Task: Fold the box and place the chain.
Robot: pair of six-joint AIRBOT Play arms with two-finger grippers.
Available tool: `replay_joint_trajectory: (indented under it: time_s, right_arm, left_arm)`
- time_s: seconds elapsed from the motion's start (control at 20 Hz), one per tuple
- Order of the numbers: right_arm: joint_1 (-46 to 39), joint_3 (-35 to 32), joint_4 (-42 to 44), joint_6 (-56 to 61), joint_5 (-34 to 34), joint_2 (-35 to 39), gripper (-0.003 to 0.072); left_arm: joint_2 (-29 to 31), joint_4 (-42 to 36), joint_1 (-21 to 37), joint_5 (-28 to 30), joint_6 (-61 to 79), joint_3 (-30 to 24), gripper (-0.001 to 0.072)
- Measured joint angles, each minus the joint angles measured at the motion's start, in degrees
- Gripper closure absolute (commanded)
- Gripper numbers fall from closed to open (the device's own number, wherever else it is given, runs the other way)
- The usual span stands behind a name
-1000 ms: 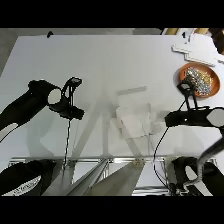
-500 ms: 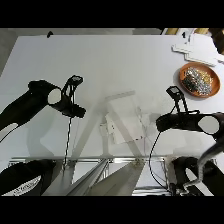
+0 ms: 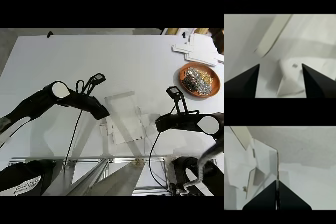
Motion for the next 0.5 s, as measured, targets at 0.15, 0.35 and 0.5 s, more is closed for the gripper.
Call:
replay_joint_trajectory:
  time_s: [0.15,0.35,0.5]
  right_arm:
    - [0.0,0.0,0.0,0.0,0.4,0.0,0.0671]
    - [0.0,0.0,0.0,0.0,1.0,0.0,0.0671]
    - [0.0,0.0,0.0,0.0,1.1,0.0,0.0671]
  left_arm:
    - [-4.4,-10.3,0.0,0.9,10.4,0.0,0.0075]
    - [-7.2,-15.6,0.1,0.8,15.7,0.0,0.0076]
    - [-7.8,-16.8,0.4,-0.3,17.1,0.0,0.0081]
